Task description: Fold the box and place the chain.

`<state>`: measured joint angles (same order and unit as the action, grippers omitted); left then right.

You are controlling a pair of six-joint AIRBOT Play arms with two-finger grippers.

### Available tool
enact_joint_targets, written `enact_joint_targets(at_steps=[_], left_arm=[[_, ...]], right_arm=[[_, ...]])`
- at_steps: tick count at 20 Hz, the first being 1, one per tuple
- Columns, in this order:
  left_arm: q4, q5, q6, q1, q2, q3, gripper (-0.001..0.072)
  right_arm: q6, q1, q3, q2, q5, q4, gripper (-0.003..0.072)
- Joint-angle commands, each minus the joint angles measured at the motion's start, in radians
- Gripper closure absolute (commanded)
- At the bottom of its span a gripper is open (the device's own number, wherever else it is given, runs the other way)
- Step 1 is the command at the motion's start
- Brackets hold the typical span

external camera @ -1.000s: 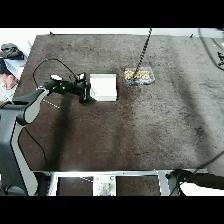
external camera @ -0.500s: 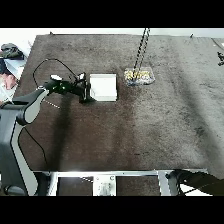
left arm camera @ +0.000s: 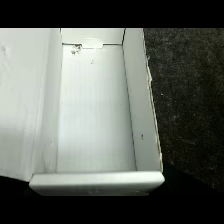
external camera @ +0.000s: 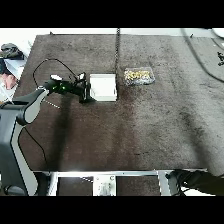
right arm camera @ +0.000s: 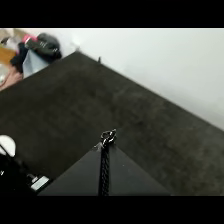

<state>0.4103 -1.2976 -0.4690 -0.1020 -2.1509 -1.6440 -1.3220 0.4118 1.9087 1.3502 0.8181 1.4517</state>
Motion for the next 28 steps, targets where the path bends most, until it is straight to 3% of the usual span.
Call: enact_joint_targets(at_steps=[1, 5, 10, 11, 12, 13, 16, 18, 20, 24, 25, 26, 28], left_arm=[[0.000, 0.000, 0.000, 0.000, -0.001, 0.000, 0.0363], [0.000, 0.000, 0.000, 0.000, -0.001, 0.000, 0.0363], [0.000, 0.000, 0.000, 0.000, -0.001, 0.000, 0.0363], [0.000, 0.000, 0.000, 0.000, -0.001, 0.000, 0.0363], [0.000, 0.000, 0.000, 0.000, -0.001, 0.000, 0.0363], [0.000, 0.000, 0.000, 0.000, 0.000, 0.000, 0.0363], [0.000, 0.000, 0.000, 0.000, -0.001, 0.000, 0.0363], [0.000, 0.000, 0.000, 0.000, -0.001, 0.000, 0.0363], [0.000, 0.000, 0.000, 0.000, -0.001, 0.000, 0.0363], [0.000, 0.000, 0.000, 0.000, -0.001, 0.000, 0.0363], [0.000, 0.000, 0.000, 0.000, -0.001, 0.000, 0.0363], [0.000, 0.000, 0.000, 0.000, -0.001, 0.000, 0.0363], [0.000, 0.000, 0.000, 0.000, -0.001, 0.000, 0.0363]], right_arm=[[0.002, 0.039, -0.001, 0.079, 0.011, -0.001, 0.0695], [-0.002, 0.045, -0.001, 0.161, 0.037, -0.011, 0.0695], [-0.010, 0.041, -0.002, 0.299, 0.160, 0.005, 0.0694], [-0.010, 0.036, -0.002, 0.329, 0.170, 0.021, 0.0583], [-0.020, 0.026, -0.002, 0.354, 0.178, 0.026, 0.0372], [-0.033, 0.011, -0.002, 0.375, 0.195, 0.026, 0.0331], [-0.078, -0.062, -0.035, 0.373, 0.225, 0.024, 0.0331], [-0.121, -0.130, -0.117, 0.330, 0.222, 0.008, 0.0330], [-0.164, -0.211, -0.265, 0.268, 0.162, -0.024, 0.0330], [-0.267, -0.341, -0.544, 0.234, -0.092, -0.117, 0.0328], [-0.269, -0.362, -0.582, 0.251, -0.148, -0.166, 0.0326], [-0.268, -0.379, -0.600, 0.282, -0.190, -0.227, 0.0266], [-0.255, -0.385, -0.602, 0.346, -0.257, -0.293, 0.0267]])
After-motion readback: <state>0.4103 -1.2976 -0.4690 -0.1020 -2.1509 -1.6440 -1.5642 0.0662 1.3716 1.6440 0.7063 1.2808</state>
